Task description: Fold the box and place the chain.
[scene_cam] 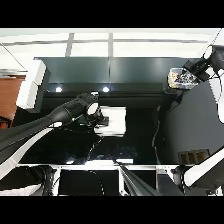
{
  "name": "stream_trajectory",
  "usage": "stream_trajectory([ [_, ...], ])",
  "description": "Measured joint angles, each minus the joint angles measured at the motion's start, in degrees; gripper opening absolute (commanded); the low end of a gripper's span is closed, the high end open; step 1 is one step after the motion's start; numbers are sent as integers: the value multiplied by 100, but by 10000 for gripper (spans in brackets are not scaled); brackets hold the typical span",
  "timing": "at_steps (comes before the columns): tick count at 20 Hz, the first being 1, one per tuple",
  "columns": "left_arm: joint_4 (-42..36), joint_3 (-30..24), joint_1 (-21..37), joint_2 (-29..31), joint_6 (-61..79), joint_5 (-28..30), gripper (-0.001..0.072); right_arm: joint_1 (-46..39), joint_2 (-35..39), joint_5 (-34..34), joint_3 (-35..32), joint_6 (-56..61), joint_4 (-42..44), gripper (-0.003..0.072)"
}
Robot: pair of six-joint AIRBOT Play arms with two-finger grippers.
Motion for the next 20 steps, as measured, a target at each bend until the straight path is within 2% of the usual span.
stream_trajectory([
  [4, -2, 0, 0, 0, 0, -2, 31, -83, -415, 116, 459, 72, -46, 691],
  [6, -2, 0, 0, 0, 0, -2, 31, -103, -546, 133, 544, 83, -85, 514],
  [7, -2, 0, 0, 0, -2, -7, 31, -114, -601, 149, 566, 94, -50, 474],
  [9, -2, 0, 0, 0, -2, -7, 31, -120, -662, 199, 597, 44, -13, 473],
  [10, -4, 0, 0, 0, 0, -4, 31, -125, -678, 201, 603, -9, 24, 267],
  [11, -4, 0, 0, 0, -2, -4, 31, -131, -691, 245, 614, -81, 63, 17],
  [16, -7, 0, 0, 0, 0, -2, 31, -146, -638, 629, 822, -726, 323, 16],
  [20, -24, 0, 0, 0, 0, 0, 31, -153, 0, 717, 938, -1445, 249, 16],
])
